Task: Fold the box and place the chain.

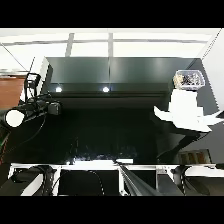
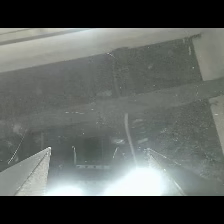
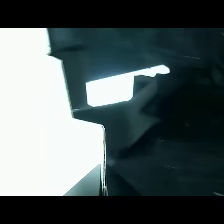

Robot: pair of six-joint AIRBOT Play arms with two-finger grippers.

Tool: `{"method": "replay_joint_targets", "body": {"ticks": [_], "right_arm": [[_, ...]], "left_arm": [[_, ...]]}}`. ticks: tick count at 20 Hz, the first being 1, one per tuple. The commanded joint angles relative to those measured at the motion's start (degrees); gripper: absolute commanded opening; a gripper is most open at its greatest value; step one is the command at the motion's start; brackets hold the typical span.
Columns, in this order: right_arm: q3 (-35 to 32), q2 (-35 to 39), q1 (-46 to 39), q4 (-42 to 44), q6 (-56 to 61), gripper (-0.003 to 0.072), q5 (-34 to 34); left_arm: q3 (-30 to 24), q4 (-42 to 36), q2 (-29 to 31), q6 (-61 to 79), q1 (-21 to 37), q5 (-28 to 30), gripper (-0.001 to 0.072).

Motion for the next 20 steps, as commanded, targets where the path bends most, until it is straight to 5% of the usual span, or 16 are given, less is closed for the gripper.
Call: {"method": "replay_joint_targets", "body": {"ticks": [1,5,10,13,17,20], "right_arm": [[-8.0,7.0,3.8,11.1,-0.8,0.0017,-0.8],[-20.2,18.8,15.2,20.6,-0.2,0.0017,-13.5],[-37.7,32.3,31.2,39.7,-7.5,0.0017,-24.7],[-45.3,36.3,42.8,40.7,-7.5,0.0017,-32.7],[-51.0,36.3,57.0,40.6,-7.5,0.0017,-44.5],[-51.2,36.3,61.2,40.9,-7.2,0.0017,-46.9]], "left_arm": [[0.0,0.3,0.0,0.0,0.0,-0.2,0.0692],[0.0,-1.2,-0.1,0.0,0.0,-5.9,0.0692],[0.0,-17.5,-0.1,0.0,-0.9,-9.8,0.0692],[0.1,-24.6,-1.4,0.5,-4.3,-7.8,0.0692],[3.9,-33.2,-11.6,3.6,-7.6,-9.7,0.0692],[9.6,-39.3,-22.9,9.4,-7.1,-19.2,0.0692]]}}
